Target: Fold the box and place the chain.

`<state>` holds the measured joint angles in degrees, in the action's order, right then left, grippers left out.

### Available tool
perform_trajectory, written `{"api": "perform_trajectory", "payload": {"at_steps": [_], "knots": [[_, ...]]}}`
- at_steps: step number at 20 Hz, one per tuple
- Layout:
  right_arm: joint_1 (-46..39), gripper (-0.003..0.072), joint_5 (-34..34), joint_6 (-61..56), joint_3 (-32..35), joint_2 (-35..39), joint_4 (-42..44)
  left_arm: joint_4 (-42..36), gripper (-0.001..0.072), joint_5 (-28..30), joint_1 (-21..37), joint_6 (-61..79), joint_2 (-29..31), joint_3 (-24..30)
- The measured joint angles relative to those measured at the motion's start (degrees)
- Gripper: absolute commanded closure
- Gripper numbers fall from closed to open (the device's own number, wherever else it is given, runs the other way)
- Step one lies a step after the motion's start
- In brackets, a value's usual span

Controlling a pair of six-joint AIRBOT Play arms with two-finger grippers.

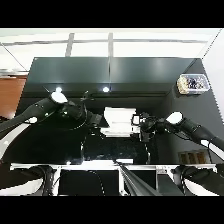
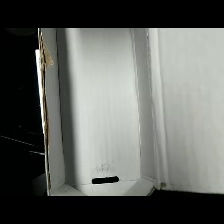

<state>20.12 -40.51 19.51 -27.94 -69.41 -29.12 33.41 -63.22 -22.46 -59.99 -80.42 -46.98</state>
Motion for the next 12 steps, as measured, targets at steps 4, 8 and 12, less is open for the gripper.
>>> {"api": "perform_trajectory", "payload": {"at_steps": [4, 8, 12], "knots": [[0.00, 0.0463, 0.04, -0.02, 0.00, 0.00, 0.02, 5.49, 0.0099, 1.27, -3.96, -9.68, 0.00, -3.80], [0.00, 0.0463, 0.07, 0.00, 0.00, 0.00, 0.00, 10.12, 0.0163, 1.90, -5.42, -16.96, 0.00, -5.40], [0.00, 0.0463, 0.04, 0.00, 0.00, 0.00, 0.00, 12.07, 0.0163, 2.95, -6.62, -20.83, -0.02, -5.81]]}}
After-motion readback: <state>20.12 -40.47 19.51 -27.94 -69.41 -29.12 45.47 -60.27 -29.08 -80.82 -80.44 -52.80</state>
